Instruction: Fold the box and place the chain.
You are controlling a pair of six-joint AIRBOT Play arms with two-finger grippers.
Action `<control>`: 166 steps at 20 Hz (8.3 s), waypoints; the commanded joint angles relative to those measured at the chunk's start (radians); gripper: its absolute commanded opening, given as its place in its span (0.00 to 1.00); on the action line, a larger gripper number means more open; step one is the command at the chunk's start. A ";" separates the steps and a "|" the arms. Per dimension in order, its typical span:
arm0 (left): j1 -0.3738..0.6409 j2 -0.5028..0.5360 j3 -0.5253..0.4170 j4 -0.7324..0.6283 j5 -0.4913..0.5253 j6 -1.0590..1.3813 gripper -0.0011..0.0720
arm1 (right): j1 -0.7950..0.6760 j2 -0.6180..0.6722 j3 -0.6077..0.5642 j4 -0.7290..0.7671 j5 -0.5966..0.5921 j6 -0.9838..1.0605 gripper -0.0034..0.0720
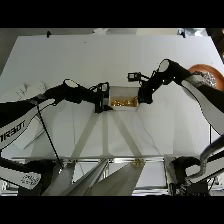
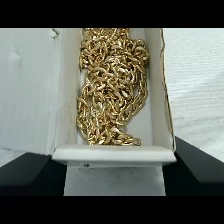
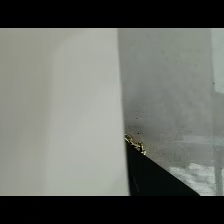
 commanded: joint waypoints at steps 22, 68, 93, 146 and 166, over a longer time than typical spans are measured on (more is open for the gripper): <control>0.000 0.000 0.001 -0.003 0.000 0.000 0.23 | 0.115 0.346 0.002 0.230 0.022 0.224 0.06; 0.000 0.002 0.001 0.061 0.004 0.014 0.23 | 0.027 0.144 0.002 0.486 0.056 0.249 0.51; 0.000 0.002 0.001 0.061 0.003 0.013 0.23 | 0.169 0.144 0.002 0.110 -0.055 0.069 0.32; 0.000 0.002 0.001 0.061 0.003 0.013 0.23 | 0.111 0.152 -0.232 0.564 -0.063 0.570 0.05; 0.000 0.002 0.001 0.061 0.003 0.013 0.23 | 0.184 0.154 -0.233 0.493 -0.235 0.669 0.05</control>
